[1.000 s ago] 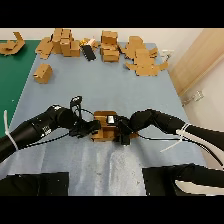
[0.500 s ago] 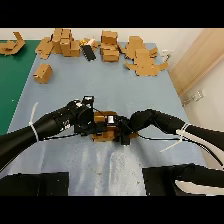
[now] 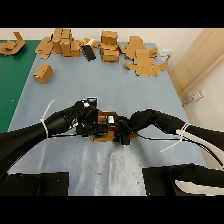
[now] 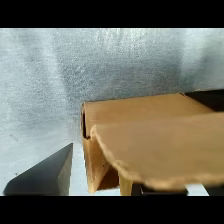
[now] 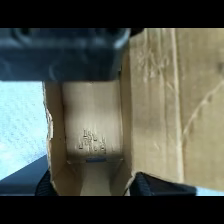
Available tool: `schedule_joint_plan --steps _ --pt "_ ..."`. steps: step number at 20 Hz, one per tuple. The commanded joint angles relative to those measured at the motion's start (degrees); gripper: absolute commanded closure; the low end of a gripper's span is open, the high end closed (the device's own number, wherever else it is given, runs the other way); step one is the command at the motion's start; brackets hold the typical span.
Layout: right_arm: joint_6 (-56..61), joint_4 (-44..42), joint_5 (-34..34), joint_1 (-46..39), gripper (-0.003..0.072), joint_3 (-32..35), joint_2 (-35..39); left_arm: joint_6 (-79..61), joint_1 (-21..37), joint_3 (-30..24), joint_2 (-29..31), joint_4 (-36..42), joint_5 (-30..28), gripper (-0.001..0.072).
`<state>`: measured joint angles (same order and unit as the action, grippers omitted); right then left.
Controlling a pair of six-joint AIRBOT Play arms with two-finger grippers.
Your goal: Fold the box.
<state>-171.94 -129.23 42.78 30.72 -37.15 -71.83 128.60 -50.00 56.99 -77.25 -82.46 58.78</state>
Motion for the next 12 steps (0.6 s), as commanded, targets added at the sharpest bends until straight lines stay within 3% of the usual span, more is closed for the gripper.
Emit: schedule_joint_plan --steps 1,9,11,12 --pt "0.02 0.00 -0.04 -0.02 0.0175 -0.02 0.00 0.00 -0.04 0.96 -1.46 -0.20 0.28 0.0279" --pt "0.02 0.00 -0.04 -0.02 0.0175 -0.02 0.00 0.00 -0.04 1.97 -3.82 0.15 -0.07 0.0282" --pt "0.00 0.00 -0.04 -0.02 0.0175 -0.02 0.00 0.00 -0.04 1.97 -3.82 0.13 0.37 0.0360" --pt "0.02 0.00 -0.04 -0.02 0.0176 -0.02 0.00 0.00 -0.04 1.97 -3.82 0.13 0.31 0.0474"
